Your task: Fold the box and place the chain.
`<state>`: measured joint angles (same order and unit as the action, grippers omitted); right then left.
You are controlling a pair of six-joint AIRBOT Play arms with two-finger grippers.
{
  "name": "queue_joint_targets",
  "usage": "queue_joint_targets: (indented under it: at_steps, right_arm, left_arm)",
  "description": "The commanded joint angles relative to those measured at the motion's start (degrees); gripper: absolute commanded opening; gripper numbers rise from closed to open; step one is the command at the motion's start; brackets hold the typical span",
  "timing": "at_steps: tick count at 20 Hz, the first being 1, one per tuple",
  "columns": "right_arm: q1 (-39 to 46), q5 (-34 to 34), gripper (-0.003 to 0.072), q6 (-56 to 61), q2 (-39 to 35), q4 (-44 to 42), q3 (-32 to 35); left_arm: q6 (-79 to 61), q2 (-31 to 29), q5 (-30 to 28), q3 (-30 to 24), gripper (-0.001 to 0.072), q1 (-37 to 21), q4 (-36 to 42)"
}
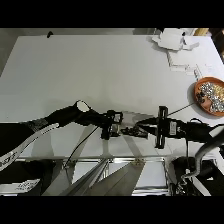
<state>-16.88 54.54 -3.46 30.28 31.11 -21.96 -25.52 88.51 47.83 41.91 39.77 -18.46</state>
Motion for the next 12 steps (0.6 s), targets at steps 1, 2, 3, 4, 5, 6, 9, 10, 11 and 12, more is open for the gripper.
queue_joint_targets:
  at_steps: [1, 2, 3, 4, 5, 6, 9, 10, 11, 12]
  right_arm:
    - [-6.8, -6.6, 0.0017, 0.0, 6.4, -4.2, -0.1]
    - [-8.9, -9.0, 0.0017, 0.0, 8.7, -4.2, -0.1]
    - [-10.5, -11.3, 0.0017, 0.0, 10.8, -4.2, -0.1]
    - [-11.8, -13.3, 0.0017, 0.0, 12.7, -4.1, -0.1]
    - [-12.3, -14.1, 0.0018, 0.0, 14.0, -3.8, -0.1]
    - [-12.3, -14.2, 0.0033, 0.0, 14.6, -3.0, -0.1]
    - [-12.1, -11.8, 0.0239, 1.8, 13.1, 8.2, -2.1]
    - [-11.2, -9.1, 0.0239, 3.0, 12.2, 13.4, -3.6]
    - [-9.3, -5.0, 0.0239, 4.1, 11.0, 18.9, -5.5]
    - [-6.8, -0.4, 0.0238, 4.2, 9.8, 23.6, -7.2]
  left_arm:
    - [0.0, 0.0, 0.0, 0.0, 0.0333, 0.0, 0.0]
    - [0.0, 0.0, 0.0, 0.0, 0.0333, 0.0, 0.0]
    - [0.0, 0.0, 0.0, 0.0, 0.0333, 0.0, 0.0]
    - [0.0, 0.0, 0.0, 0.0, 0.0333, 0.0, 0.0]
    - [0.0, 0.0, 0.0, 0.0, 0.0333, 0.0, 0.0]
    - [0.0, 0.0, 0.0, 0.0, 0.0333, 0.0, 0.0]
    - [0.0, 0.0, 0.0, 0.0, 0.0333, 0.0, 0.0]
    - [0.0, 0.0, 0.0, 0.0, 0.0333, 0.0, 0.0]
    - [0.0, 0.0, 0.0, 0.0, 0.0333, 0.0, 0.0]
    - [0.0, 0.0, 0.0, 0.0, 0.0333, 0.0, 0.0]
